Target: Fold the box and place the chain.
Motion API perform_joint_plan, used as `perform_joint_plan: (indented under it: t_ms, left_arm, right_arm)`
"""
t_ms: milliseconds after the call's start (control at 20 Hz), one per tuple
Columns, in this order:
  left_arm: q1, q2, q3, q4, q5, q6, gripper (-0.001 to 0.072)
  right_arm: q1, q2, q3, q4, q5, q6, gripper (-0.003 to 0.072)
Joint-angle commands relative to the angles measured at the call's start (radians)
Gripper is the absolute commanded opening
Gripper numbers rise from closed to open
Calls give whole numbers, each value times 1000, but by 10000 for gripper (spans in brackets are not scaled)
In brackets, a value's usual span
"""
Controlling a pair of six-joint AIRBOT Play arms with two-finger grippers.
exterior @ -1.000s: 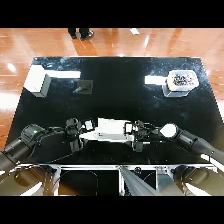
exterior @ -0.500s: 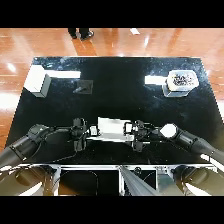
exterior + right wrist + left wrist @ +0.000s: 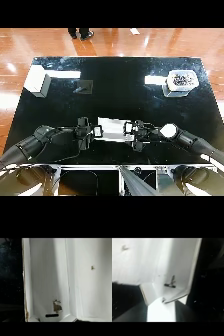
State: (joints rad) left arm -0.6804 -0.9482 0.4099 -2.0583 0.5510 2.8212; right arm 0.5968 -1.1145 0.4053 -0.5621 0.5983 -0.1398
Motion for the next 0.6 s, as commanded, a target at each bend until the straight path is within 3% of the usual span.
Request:
perform_joint_plan:
  t_ms: [0,300,350,500,550]
  left_arm:
    - [-43,-6,1,-8,-11,-1,300]
    - [-49,-6,1,-49,-42,-1,286]
    - [-53,-6,1,-65,-61,-2,245]
    - [-55,-7,1,-108,-94,-37,229]
    - [-55,-7,1,-108,-90,-47,187]
  right_arm:
    - [-1,-1,-1,0,0,0,608]
    - [-1,-1,-1,0,0,0,608]
    - [-1,-1,-1,0,0,0,608]
    - [-1,-1,-1,0,0,0,608]
    - [-1,-1,-1,0,0,0,608]
